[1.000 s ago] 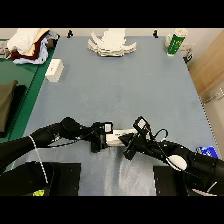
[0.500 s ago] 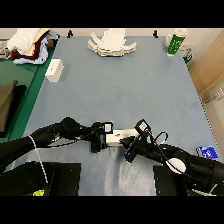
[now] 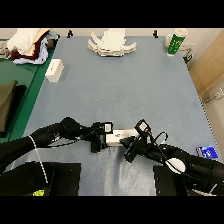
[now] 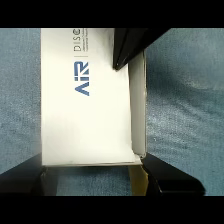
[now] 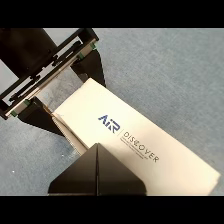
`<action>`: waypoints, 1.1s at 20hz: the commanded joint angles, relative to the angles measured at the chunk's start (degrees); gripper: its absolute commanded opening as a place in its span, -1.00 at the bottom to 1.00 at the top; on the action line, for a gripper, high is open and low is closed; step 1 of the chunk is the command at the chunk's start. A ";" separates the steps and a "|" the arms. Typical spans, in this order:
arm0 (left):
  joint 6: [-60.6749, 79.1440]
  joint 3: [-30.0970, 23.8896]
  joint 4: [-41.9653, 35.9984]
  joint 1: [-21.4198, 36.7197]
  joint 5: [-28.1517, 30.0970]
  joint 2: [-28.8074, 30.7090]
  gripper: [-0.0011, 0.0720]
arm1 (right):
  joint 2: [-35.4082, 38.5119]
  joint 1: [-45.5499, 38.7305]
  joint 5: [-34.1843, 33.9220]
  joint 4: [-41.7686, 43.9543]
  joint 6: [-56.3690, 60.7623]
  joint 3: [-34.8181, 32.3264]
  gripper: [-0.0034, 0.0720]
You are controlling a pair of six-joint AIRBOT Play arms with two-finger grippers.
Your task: Fold the box.
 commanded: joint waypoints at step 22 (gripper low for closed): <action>0.00 0.04 0.00 0.04 0.02 0.04 0.34 | -0.96 -17.16 12.94 -6.99 -0.61 13.33 -0.91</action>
